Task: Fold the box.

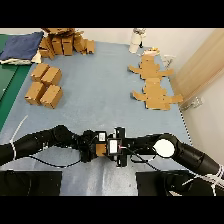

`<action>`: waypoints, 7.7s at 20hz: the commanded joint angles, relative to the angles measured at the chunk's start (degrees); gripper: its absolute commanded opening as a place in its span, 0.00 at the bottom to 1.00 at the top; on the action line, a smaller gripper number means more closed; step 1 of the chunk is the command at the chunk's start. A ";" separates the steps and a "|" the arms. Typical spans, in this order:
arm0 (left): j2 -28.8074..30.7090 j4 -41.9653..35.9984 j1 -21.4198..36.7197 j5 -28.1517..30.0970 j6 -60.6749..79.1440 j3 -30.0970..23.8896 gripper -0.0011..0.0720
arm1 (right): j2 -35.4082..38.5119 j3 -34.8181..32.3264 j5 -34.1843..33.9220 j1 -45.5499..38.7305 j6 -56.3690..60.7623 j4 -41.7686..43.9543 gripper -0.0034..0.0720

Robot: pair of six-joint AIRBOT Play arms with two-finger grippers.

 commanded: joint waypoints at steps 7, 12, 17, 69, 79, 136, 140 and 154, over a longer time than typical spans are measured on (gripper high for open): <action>0.02 0.02 -0.02 0.07 0.02 0.02 0.71 | -0.55 -1.11 -0.20 1.42 -1.33 -10.01 0.66; 0.02 0.00 -0.02 0.04 0.02 0.02 0.71 | 2.08 -1.11 -0.33 1.46 3.78 -16.11 0.65; 0.02 0.00 -0.02 0.04 0.02 0.02 0.71 | 3.85 -1.11 2.45 6.34 14.75 -22.93 0.65; 0.02 0.02 -0.09 -0.13 0.04 0.02 0.71 | 14.69 -11.93 -13.97 10.91 45.05 -37.20 0.41; 0.02 0.02 -0.09 -0.04 0.04 0.02 0.71 | 8.85 -8.44 -9.94 7.63 31.26 -22.18 0.42; 0.02 0.00 -0.11 -0.15 0.02 0.02 0.71 | 4.57 -5.64 -9.51 8.87 15.54 -27.89 0.24; 0.02 0.00 -0.11 -0.15 0.02 0.02 0.71 | 4.57 -5.64 -9.51 8.85 15.56 -29.77 0.20; 0.02 0.00 -0.11 -0.15 0.02 0.02 0.71 | 2.08 -5.70 -4.20 8.87 15.74 -19.80 0.47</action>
